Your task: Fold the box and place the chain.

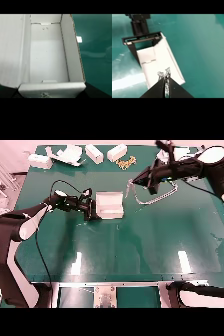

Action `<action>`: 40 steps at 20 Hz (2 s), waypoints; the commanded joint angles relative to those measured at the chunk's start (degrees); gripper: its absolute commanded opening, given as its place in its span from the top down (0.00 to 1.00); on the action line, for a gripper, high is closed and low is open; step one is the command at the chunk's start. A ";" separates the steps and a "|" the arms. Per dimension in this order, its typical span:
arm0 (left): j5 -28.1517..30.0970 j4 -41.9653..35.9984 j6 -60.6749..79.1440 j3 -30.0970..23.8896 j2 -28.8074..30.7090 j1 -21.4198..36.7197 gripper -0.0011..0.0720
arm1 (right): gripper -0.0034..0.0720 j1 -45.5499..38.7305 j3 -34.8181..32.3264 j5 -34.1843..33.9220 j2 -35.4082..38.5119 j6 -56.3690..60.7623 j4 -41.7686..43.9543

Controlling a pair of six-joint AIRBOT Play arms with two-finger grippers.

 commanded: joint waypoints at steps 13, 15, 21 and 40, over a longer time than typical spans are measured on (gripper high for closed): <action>0.02 0.00 0.02 0.07 0.04 0.04 0.19 | 0.94 12.20 -4.13 -10.58 -16.09 1.66 -0.09; 0.02 0.00 0.02 0.07 0.04 0.04 0.19 | 0.94 11.93 -4.11 -11.50 -16.94 1.70 -0.26; 0.02 0.00 0.02 0.07 0.04 0.04 0.19 | 0.48 11.08 -1.95 -12.46 -16.85 1.75 -3.56; 0.02 0.00 0.02 0.07 0.04 0.04 0.19 | 0.27 -17.51 -7.08 -12.76 -15.85 -17.84 -10.29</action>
